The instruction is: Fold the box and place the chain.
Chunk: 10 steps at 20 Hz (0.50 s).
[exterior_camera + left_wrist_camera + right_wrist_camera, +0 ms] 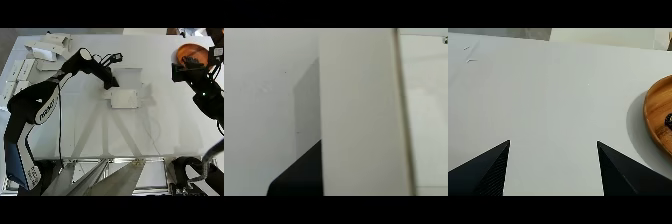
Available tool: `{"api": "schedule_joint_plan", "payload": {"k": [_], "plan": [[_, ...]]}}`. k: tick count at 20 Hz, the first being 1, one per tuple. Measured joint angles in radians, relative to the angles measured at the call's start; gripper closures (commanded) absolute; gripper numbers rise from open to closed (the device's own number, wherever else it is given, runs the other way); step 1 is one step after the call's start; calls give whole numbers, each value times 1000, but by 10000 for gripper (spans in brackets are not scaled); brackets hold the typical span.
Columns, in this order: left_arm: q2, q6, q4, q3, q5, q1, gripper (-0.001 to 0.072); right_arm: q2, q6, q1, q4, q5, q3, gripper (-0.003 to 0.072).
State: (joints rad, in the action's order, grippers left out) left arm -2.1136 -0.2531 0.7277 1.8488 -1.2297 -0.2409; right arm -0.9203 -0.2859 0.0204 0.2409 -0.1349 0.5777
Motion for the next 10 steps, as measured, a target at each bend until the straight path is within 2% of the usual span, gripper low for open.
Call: {"api": "schedule_joint_plan", "payload": {"k": [10], "plan": [[-21,150,-29,0,122,-48,710,0,0,0,0,47,0,108]]}}
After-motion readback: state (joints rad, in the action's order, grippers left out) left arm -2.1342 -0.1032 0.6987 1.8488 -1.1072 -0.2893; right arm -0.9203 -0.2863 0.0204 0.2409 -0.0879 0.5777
